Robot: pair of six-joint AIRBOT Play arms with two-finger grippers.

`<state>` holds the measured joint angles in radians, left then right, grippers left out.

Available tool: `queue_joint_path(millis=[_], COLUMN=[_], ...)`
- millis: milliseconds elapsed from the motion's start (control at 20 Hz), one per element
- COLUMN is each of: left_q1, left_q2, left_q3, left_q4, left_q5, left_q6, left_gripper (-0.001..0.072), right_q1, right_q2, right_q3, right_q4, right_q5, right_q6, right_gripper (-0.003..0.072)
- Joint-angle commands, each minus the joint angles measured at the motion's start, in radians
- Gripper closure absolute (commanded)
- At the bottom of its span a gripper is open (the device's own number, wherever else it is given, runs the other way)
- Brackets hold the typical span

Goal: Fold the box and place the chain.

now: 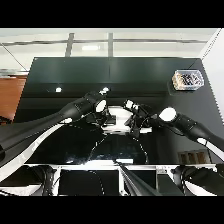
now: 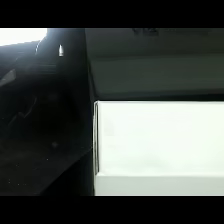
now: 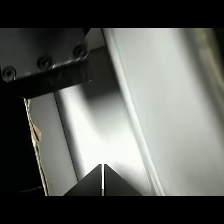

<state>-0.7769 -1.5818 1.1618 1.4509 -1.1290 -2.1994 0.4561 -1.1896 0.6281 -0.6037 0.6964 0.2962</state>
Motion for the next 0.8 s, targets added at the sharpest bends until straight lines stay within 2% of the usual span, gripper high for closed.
queue_joint_path(millis=[0,150,250,400,500,600,750], left_q1=[0.0,0.0,0.0,0.0,0.0,0.0,0.0], left_q2=[0.0,0.0,0.0,0.0,0.0,0.0,0.0], left_q3=[0.0,0.0,0.0,0.0,0.0,0.0,0.0], left_q4=[0.002,0.002,0.003,0.002,0.003,0.003,0.003], left_q5=[-0.002,-0.002,-0.003,-0.004,-0.005,-0.004,-0.005], left_q6=[0.0,0.0,0.0,0.0,0.0,0.0,0.0], left_gripper=[0.0681,0.0681,0.0681,0.0681,0.0681,0.0681,0.0681], right_q1=[-0.098,-0.327,-0.499,-0.674,-0.678,-0.621,-0.481], right_q2=[0.087,0.197,0.204,0.197,0.168,0.094,-0.04], right_q3=[0.053,0.069,0.054,-0.043,-0.099,-0.13,-0.13], right_q4=[-0.049,-0.189,-0.341,-0.38,-0.35,-0.266,-0.035], right_q5=[0.174,0.277,0.271,0.222,0.276,0.344,0.362], right_q6=[0.261,0.576,0.853,1.183,1.154,1.067,0.874], right_gripper=[0.067,0.067,0.067,0.067,0.067,0.067,0.0669])
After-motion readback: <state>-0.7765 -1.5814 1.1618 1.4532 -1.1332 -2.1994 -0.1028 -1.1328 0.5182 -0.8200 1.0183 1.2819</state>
